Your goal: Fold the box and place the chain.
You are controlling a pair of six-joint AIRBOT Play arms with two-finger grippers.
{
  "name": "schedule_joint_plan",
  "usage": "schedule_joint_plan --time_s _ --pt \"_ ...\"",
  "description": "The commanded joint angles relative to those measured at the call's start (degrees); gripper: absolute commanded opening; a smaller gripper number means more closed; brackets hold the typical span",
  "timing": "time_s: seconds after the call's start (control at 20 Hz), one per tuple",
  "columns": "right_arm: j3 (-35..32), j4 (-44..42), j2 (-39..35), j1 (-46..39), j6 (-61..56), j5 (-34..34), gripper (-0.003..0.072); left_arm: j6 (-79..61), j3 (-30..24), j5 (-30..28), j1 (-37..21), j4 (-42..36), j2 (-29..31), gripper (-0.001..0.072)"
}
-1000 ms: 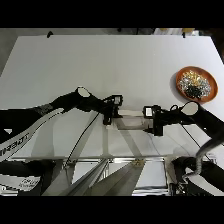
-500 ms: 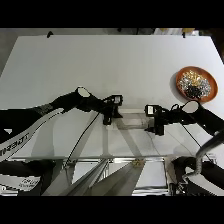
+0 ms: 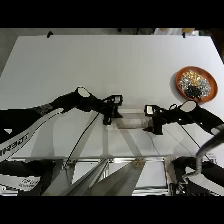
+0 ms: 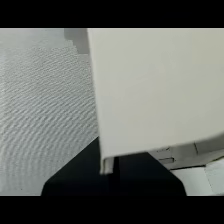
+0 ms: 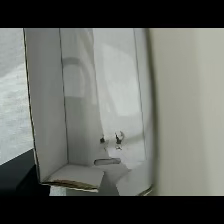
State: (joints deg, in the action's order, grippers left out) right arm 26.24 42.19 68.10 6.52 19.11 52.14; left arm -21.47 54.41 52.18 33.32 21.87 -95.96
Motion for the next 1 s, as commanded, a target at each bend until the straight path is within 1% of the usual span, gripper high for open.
schedule_joint_plan --time_s 0.0,0.05,0.25,0.35,0.4,0.45,0.55,0.95 --pt "-0.11 1.81 0.44 -0.04 0.46 -0.26 0.0540 -0.02 0.00 -0.04 -0.02 0.00 -0.02 0.0012" --pt "-0.17 2.21 0.44 -0.04 0.46 -0.26 0.0526 -0.02 0.00 -0.07 -0.02 0.00 -0.02 0.0012" --pt "-0.22 2.19 0.48 -0.04 0.42 -0.09 0.0526 -0.02 0.00 -0.07 -0.02 0.00 -0.02 0.0012" --pt "-0.24 2.21 0.48 -0.04 0.42 -0.11 0.0509 -0.02 0.00 -0.04 -0.02 0.00 -0.02 0.0012" --pt "-0.24 2.23 0.48 -0.04 0.42 -0.11 0.0483 -0.02 0.00 -0.04 -0.02 0.00 -0.02 0.0012" --pt "-0.24 2.38 0.48 -0.04 0.42 -0.09 0.0435 -0.02 0.00 -0.04 -0.02 0.00 -0.02 0.0012" --pt "-0.24 2.60 0.48 -0.04 0.24 -0.09 0.0393 -0.02 0.00 -0.04 -0.02 0.00 -0.02 0.0012" --pt "-0.22 2.62 0.48 -0.04 0.26 0.39 0.0396 -0.02 0.00 -0.04 -0.02 0.00 -0.02 0.0012"
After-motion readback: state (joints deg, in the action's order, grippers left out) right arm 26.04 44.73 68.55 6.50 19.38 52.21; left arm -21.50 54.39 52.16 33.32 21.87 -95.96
